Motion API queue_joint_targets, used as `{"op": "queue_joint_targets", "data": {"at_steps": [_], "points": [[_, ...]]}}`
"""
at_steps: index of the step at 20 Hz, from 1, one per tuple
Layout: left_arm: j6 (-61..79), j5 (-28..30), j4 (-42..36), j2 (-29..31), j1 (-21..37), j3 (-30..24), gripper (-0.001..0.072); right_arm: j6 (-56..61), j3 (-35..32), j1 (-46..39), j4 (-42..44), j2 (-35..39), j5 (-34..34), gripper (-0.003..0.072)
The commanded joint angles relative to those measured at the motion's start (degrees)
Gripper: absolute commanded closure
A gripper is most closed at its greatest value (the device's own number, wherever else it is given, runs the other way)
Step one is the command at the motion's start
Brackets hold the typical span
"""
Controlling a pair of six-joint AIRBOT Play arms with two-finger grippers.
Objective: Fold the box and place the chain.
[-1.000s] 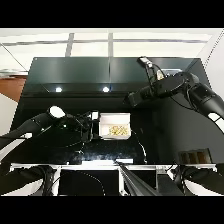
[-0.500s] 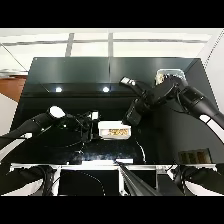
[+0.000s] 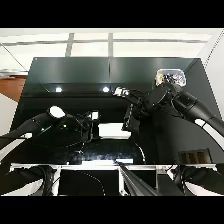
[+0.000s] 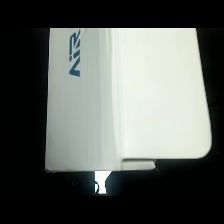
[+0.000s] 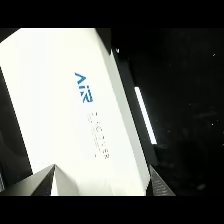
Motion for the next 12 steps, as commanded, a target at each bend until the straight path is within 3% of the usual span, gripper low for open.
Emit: {"op": "queue_joint_targets", "data": {"at_steps": [1, 3, 6, 10, 12], "points": [[0.02, -0.02, 0.02, -0.04, -0.02, 0.0, 0.0318, -1.6, 0.02, 0.15, -4.76, 0.63, -4.46, -0.0009], [0.02, -0.02, 0.04, -0.04, -0.02, 0.0, 0.0318, -1.29, 0.0, -0.85, -7.56, 3.45, -5.14, -0.0008], [0.02, -0.02, 0.04, -0.04, -0.02, 0.0, 0.0318, -1.38, -0.22, -1.25, -4.44, 6.03, -3.87, 0.0024], [0.02, -0.02, 0.04, -0.04, -0.02, 0.0, 0.0318, -3.76, -4.33, 1.86, -2.95, 6.01, 8.59, 0.002], [0.02, -0.02, 0.04, -0.04, -0.02, 0.0, 0.0318, -4.0, -5.57, 3.02, -3.1, 6.01, 10.32, 0.002]]}}
